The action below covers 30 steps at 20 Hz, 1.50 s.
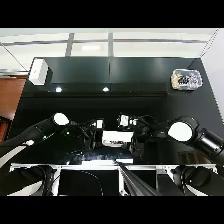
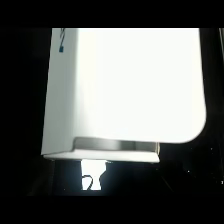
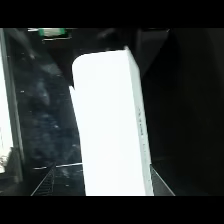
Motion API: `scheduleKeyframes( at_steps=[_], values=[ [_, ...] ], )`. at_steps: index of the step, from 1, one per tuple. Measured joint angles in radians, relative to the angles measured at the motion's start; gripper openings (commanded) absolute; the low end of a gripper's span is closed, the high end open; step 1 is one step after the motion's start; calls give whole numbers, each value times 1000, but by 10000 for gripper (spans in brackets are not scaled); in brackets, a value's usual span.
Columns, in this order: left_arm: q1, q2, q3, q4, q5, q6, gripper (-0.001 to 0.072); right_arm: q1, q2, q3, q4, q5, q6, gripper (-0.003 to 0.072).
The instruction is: Fold the box and place the chain.
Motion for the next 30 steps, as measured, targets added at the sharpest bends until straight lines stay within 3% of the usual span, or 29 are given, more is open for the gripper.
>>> scheduleKeyframes(
  at_steps=[5, 12, 14, 17, 20, 30],
  values=[
    [0, 0, 0, 0, 0, 0, 339, -70, 4, 35, 21, 76, 50, 686],
    [0, 0, 0, 0, 0, 0, 339, -116, -64, 5, 28, 61, 10, 685],
    [0, 0, 0, 0, 0, 0, 339, -110, -89, 0, 28, 48, -29, 552],
    [0, 0, 0, 0, -1, 0, 339, -106, -106, -4, 28, 34, -66, 552],
    [0, 0, 0, 0, -1, 0, 339, -105, -111, -4, 32, 37, -82, 638],
    [0, 0, 0, 0, -1, 0, 339, -156, -61, 112, 31, 180, 73, 637]
  ],
)
